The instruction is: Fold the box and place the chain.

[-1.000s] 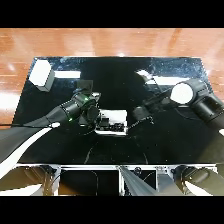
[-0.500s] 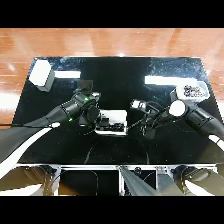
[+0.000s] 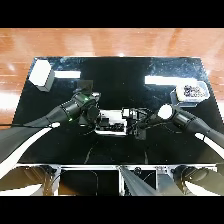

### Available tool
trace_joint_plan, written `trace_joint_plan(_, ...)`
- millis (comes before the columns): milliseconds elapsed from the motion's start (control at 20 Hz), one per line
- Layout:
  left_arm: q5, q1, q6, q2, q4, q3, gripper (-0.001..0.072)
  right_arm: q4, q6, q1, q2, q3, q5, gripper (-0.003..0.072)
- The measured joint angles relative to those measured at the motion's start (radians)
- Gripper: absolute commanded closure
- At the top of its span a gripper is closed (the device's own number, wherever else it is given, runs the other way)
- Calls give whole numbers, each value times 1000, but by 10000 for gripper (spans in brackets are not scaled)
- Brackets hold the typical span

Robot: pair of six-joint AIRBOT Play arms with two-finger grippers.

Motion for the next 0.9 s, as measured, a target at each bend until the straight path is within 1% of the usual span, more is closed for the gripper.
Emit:
trace_joint_plan(200, 1, 0, 0, 0, 0, 0, 690, 40, -32, 8, -31, 0, -34, 157)
trace_joint_plan(500, 2, 0, 0, 0, 0, 0, 690, 64, -53, 15, -53, 0, -48, 159)
trace_joint_plan(550, 2, 0, 0, 0, 0, 0, 690, 68, -53, 15, -55, 0, -48, 222)
trace_joint_plan(600, 2, 0, 0, 0, 0, 0, 690, 70, -55, 15, -56, 0, -48, 367)
trace_joint_plan(650, 3, 0, 0, 0, 0, 0, 690, 72, -56, 15, -56, 0, -48, 385)
trace_joint_plan(700, 3, 0, 0, 0, 0, 0, 690, 77, -56, 15, -57, 0, -48, 386)
trace_joint_plan(750, 3, 0, 0, 0, 0, 0, 690, 77, -56, 15, -57, 0, -48, 425)
trace_joint_plan(800, 4, 0, 0, 0, 0, 0, 690, 78, -56, 15, -57, 0, -48, 558)
trace_joint_plan(850, 5, 0, 0, 0, 0, 0, 690, 80, -55, 15, -57, 0, -45, 580)
trace_joint_plan(900, 5, 0, 0, 0, 0, 0, 690, 80, -56, 15, -57, 0, -45, 581)
